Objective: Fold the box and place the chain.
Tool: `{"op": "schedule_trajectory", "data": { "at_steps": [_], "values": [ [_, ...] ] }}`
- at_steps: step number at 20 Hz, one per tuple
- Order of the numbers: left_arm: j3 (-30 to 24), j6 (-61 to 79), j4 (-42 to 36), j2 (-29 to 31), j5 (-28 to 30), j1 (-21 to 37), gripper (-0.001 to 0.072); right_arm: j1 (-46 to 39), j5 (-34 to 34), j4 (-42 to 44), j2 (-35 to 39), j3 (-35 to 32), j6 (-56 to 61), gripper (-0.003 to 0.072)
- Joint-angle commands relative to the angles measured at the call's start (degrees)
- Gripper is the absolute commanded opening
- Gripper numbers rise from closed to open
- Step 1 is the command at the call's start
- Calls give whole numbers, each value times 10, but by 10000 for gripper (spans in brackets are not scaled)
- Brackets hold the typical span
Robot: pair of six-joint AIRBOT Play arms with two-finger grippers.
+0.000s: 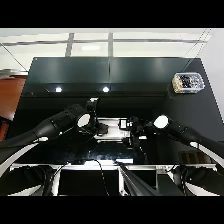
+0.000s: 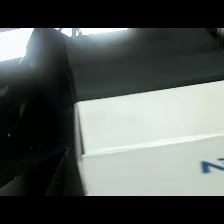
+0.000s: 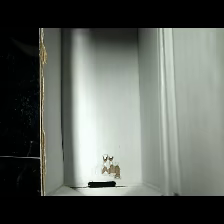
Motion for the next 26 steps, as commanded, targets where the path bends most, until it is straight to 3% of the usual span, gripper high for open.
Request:
{"op": "schedule_trajectory", "data": {
  "at_steps": [1, 5, 8, 26],
  "values": [
    [4, -4, 1, -3, -10, -1, 441, 0, 0, 0, 0, 0, 0, 367],
    [4, -7, 16, -3, -5, -1, 440, 0, 0, 0, 0, 0, 0, 367],
    [4, -19, 16, -7, -5, -1, 345, 1, 0, 0, 0, 0, 0, 367],
    [31, -52, 20, -53, -16, -19, 333, 1, 0, 0, 0, 0, 0, 367]
  ]
}}
